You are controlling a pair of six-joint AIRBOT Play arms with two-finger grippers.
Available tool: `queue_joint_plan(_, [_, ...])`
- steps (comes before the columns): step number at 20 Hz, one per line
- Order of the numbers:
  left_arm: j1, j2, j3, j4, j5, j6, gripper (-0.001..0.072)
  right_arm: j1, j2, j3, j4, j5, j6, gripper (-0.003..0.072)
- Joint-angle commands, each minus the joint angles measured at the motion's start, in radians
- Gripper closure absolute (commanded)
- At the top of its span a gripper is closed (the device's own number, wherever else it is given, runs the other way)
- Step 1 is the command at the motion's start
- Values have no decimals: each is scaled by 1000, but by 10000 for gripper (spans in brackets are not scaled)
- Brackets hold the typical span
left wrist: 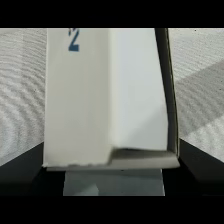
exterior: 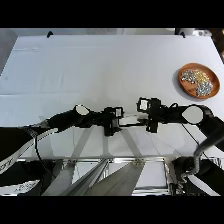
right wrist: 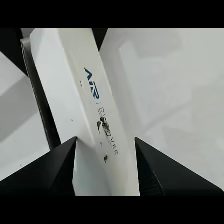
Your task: Fold the box and place the chain.
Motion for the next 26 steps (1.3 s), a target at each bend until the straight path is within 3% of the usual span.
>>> queue_joint_plan(1, [0,1,0,1,-3,1,573,1,14,-1,9,48,-8,289])
queue_joint_plan(2, [0,1,0,1,-3,1,573,1,14,-1,8,67,-8,345])
queue_joint_plan(3, [0,1,0,1,-3,1,573,1,14,-1,8,76,-8,451])
queue_joint_plan(7, [0,1,0,1,-3,1,573,1,14,-1,8,82,-4,533])
queue_joint_plan(14, [0,1,0,1,-3,0,573,1,14,-37,-10,100,-4,536])
queue_joint_plan(16, [0,1,0,1,-3,1,573,1,14,-56,-10,100,-4,602])
queue_joint_plan(20, [0,1,0,1,-3,1,573,1,14,-59,-10,88,-4,606])
queue_joint_plan(26, [0,1,0,1,-3,1,573,1,63,-59,-7,-32,-5,605])
